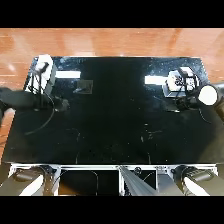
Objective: Fold the box and place the chain.
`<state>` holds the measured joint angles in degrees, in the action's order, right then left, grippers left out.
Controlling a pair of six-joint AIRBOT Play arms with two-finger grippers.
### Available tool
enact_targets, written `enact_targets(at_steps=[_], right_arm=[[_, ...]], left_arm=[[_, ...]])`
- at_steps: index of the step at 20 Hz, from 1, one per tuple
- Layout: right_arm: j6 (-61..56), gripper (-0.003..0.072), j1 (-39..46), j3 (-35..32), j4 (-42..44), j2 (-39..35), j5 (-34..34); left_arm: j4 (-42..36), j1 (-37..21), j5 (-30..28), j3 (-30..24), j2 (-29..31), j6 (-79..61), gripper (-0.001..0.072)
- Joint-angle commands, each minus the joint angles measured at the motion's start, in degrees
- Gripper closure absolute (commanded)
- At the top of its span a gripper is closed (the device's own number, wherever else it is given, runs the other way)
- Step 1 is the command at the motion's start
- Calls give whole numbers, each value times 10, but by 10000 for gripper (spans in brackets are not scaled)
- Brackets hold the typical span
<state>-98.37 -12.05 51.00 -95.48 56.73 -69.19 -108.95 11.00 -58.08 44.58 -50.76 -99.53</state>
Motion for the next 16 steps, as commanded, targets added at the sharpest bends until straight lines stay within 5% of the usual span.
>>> enact_targets(at_steps=[1,16], right_arm=[[-34,644,26,-29,-41,-12,5],[-34,644,26,-30,-40,-12,0]], left_arm=[[73,53,39,-51,32,89,690],[61,53,44,-51,33,89,689]])
